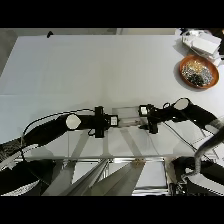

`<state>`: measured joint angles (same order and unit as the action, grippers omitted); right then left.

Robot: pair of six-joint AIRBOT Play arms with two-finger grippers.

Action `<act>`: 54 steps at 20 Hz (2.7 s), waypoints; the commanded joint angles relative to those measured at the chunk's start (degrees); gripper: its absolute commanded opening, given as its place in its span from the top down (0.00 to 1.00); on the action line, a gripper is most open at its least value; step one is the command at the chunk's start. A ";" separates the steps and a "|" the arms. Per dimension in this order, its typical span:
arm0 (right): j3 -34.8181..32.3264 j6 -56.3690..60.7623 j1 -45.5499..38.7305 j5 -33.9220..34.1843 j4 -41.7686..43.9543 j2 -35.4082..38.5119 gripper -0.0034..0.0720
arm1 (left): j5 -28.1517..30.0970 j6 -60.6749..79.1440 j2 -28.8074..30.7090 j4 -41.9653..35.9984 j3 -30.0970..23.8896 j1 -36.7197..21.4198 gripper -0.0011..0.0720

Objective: Fold the box and place the chain.

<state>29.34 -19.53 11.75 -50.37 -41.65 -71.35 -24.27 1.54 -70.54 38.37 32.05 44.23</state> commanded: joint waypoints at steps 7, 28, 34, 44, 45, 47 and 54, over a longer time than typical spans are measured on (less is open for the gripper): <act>0.04 0.02 -0.02 0.04 0.04 0.04 0.53 | -7.19 0.24 1.33 5.03 0.04 -3.06 0.70; 0.04 0.02 -0.02 0.04 0.04 0.04 0.53 | 6.14 3.41 -3.26 -5.81 1.73 3.96 0.80; 0.04 0.02 -0.02 0.04 0.04 0.04 0.53 | 7.37 3.41 -4.74 -6.64 1.70 4.85 0.54; 0.04 0.02 -0.02 0.04 0.07 0.04 0.53 | 5.42 0.11 -0.81 -6.29 0.92 2.08 0.97; 0.04 0.02 -0.02 0.04 0.07 0.04 0.53 | 4.44 -1.99 0.52 -5.42 0.35 0.74 0.97; 0.04 0.02 -0.02 0.04 0.04 0.04 0.53 | 0.48 -5.55 3.69 -2.25 -1.57 -2.60 0.97; 0.04 0.02 -0.02 0.04 0.07 0.04 0.53 | -6.60 -21.00 19.15 -1.92 -5.44 -13.75 0.98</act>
<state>29.34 -19.53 11.75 -50.30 -41.60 -71.33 -28.60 -11.49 -57.58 35.99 27.40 34.81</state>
